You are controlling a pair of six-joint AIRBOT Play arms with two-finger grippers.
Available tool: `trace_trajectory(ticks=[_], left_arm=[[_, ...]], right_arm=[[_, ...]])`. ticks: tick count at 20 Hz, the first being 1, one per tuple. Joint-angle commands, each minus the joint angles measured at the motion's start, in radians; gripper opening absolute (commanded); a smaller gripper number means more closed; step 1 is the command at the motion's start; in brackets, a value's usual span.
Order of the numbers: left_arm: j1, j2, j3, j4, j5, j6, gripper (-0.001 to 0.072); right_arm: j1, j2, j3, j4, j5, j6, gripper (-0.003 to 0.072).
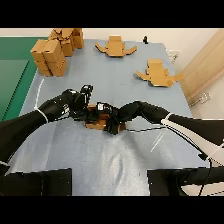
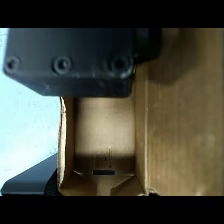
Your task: Fold the box.
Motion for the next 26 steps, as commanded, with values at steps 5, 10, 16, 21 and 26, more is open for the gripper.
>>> trace_trajectory(ticks=[5, 10, 16, 21, 26], left_arm=[[-0.036, -0.022, 0.012, 0.072, -0.039, -0.076, 0.0344], [-0.064, -0.066, 0.021, 0.080, -0.032, -0.100, 0.0344], [-0.064, -0.067, 0.046, 0.093, -0.032, -0.092, 0.0109], [-0.065, -0.067, 0.051, 0.047, -0.032, -0.045, 0.0017], [-0.076, -0.066, 0.061, 0.052, -0.015, -0.044, 0.0025]], right_arm=[[0.000, 0.000, 0.001, 0.001, 0.002, 0.000, 0.0158], [0.000, 0.000, 0.001, 0.001, 0.001, 0.001, 0.0158], [0.000, 0.000, 0.001, 0.000, 0.002, 0.008, 0.0158], [0.000, 0.000, 0.001, 0.000, 0.002, 0.008, 0.0158], [0.000, 0.000, 0.001, 0.000, 0.002, 0.008, 0.0158]])
